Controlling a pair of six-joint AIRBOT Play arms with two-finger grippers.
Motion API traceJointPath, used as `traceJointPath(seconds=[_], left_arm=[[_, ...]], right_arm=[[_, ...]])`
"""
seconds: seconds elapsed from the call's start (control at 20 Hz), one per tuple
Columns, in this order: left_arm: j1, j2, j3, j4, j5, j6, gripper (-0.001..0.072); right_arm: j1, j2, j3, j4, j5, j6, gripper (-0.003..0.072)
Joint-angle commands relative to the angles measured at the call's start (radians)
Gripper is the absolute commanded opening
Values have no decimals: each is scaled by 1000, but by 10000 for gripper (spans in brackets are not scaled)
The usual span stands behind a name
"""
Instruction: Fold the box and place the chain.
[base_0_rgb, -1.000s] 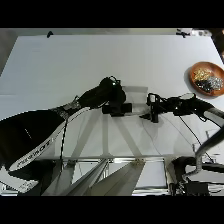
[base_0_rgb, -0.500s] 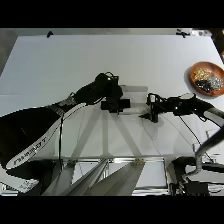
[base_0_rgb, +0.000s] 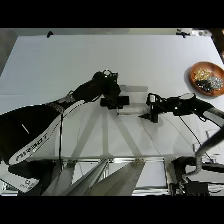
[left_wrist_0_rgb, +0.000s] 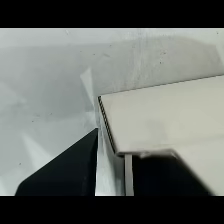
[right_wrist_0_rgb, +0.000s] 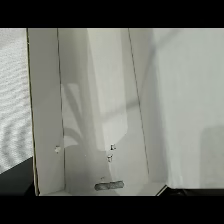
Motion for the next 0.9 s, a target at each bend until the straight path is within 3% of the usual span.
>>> traceJointPath(seconds=[0.0,0.05,0.15,0.25,0.55,0.7,0.85], left_arm=[[-4,-30,0,-28,-2,24,225],[-6,-35,0,-26,9,25,189],[-8,-36,0,-24,27,24,48],[-8,-36,0,-24,61,25,7],[-8,-36,0,-25,91,25,7],[-9,-36,0,-25,82,24,174],[-16,-36,0,-24,41,24,179]], right_arm=[[0,0,0,0,1,0,438],[0,0,0,0,1,0,438],[0,0,0,0,1,0,438],[0,0,0,0,1,0,438],[0,0,0,0,1,0,438],[0,0,0,0,1,0,438],[0,0,0,0,1,0,438]])
